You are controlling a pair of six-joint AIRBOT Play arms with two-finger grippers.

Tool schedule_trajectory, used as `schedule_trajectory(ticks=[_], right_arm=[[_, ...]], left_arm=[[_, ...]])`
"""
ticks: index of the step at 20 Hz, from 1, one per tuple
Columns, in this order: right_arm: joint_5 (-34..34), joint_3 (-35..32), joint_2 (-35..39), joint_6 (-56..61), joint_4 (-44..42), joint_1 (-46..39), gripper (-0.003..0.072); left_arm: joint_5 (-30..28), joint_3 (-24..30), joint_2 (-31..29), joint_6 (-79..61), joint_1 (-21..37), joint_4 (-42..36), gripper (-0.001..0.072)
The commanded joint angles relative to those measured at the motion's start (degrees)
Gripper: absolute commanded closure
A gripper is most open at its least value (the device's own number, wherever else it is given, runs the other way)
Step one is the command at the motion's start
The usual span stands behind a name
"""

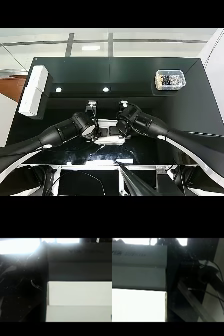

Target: Fold the box and place the chain.

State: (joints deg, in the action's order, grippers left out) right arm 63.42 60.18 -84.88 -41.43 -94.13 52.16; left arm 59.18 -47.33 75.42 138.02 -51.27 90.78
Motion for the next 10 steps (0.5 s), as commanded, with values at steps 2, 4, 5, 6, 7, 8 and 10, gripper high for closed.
schedule_trajectory(ticks=[2, 4, 5, 6, 7, 8, 10], right_arm=[[1.5, 0.0, 0.0, -0.3, 0.0, -0.7, 0.018], [4.3, 0.0, 0.8, -4.4, 0.0, -1.8, 0.0177], [5.5, 0.0, 1.8, -7.0, -0.1, -2.6, 0.0177], [6.3, 0.0, 3.3, -10.2, -0.1, -3.3, 0.0177], [6.4, 0.0, 5.1, -13.4, -0.3, -4.1, 0.0178], [7.4, 0.0, 7.5, -16.4, -0.1, -4.9, 0.0178], [9.0, 0.0, 13.2, -23.1, 0.0, -6.7, 0.0178]], left_arm=[[0.0, 0.0, 0.0, 0.0, 0.0, 0.0, 0.0679], [0.0, 0.0, 0.0, 0.0, 0.0, 0.0, 0.0679], [-0.1, 0.0, 0.0, 0.0, 0.0, 0.0, 0.0679], [-0.1, 0.0, 0.0, 0.0, 0.0, 0.0, 0.0679], [-0.2, 0.0, 0.0, 0.0, 0.0, 0.0, 0.0679], [-0.2, 0.0, 0.0, 0.0, 0.0, 0.0, 0.0679], [0.0, 0.0, 0.0, 0.0, 0.0, 0.0, 0.0679]])
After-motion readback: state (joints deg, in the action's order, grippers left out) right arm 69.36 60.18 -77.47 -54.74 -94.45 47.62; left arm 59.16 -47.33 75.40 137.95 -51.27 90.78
